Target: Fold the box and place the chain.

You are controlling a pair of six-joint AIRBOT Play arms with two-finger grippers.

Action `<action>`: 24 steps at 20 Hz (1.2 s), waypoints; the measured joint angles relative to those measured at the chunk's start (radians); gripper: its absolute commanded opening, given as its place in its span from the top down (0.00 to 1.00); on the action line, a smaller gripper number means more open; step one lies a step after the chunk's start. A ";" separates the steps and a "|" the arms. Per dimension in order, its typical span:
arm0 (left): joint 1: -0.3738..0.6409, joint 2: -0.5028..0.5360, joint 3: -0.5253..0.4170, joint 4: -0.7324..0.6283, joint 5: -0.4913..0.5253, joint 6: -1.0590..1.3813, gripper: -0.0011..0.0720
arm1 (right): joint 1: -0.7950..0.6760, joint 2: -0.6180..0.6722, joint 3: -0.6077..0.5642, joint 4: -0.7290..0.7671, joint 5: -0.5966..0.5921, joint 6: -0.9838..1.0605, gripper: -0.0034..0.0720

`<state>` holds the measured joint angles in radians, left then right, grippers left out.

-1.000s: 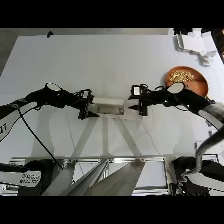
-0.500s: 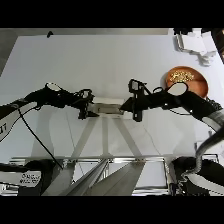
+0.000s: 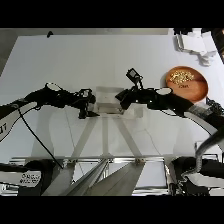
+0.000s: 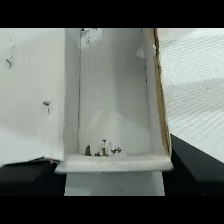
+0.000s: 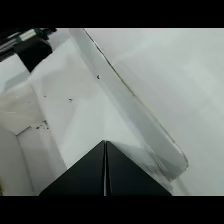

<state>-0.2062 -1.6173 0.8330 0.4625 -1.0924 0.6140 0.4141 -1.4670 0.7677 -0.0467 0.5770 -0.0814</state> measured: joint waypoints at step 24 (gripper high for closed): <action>0.000 0.000 -0.001 0.002 -0.003 0.003 0.73 | 0.076 0.144 0.000 -0.906 0.106 0.341 0.60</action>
